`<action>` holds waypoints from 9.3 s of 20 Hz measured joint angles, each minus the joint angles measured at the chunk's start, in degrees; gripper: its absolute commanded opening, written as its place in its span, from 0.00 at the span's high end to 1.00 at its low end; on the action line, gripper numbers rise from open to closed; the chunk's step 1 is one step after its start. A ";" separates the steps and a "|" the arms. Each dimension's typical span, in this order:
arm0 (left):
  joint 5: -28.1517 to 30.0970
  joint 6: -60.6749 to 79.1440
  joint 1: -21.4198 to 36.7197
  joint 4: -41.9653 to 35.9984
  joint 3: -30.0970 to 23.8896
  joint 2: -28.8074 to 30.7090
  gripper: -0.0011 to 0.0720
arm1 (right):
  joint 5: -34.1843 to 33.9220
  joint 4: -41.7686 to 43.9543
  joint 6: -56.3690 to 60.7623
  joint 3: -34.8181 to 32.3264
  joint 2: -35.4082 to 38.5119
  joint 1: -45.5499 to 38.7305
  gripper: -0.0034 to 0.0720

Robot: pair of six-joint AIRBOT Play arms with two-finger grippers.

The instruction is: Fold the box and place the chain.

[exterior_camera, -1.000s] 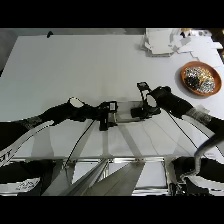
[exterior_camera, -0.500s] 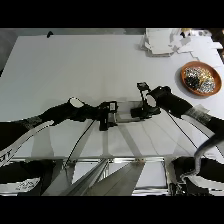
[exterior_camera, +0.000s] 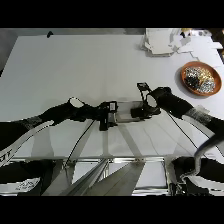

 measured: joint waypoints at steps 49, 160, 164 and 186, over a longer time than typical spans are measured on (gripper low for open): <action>0.00 0.09 0.02 0.00 0.00 0.00 0.64 | 6.60 1.16 -33.38 40.57 -18.67 -53.64 0.66; 0.00 0.07 0.02 0.00 0.00 0.00 0.64 | -11.72 17.46 -39.71 -2.19 11.67 -37.48 0.48; 0.00 0.07 0.02 0.00 0.00 0.00 0.64 | -14.43 16.59 -38.56 -2.12 7.98 -39.08 0.48; 0.00 0.09 0.02 0.00 0.00 0.00 0.64 | -3.45 -2.19 -29.14 12.90 -7.28 -32.76 0.52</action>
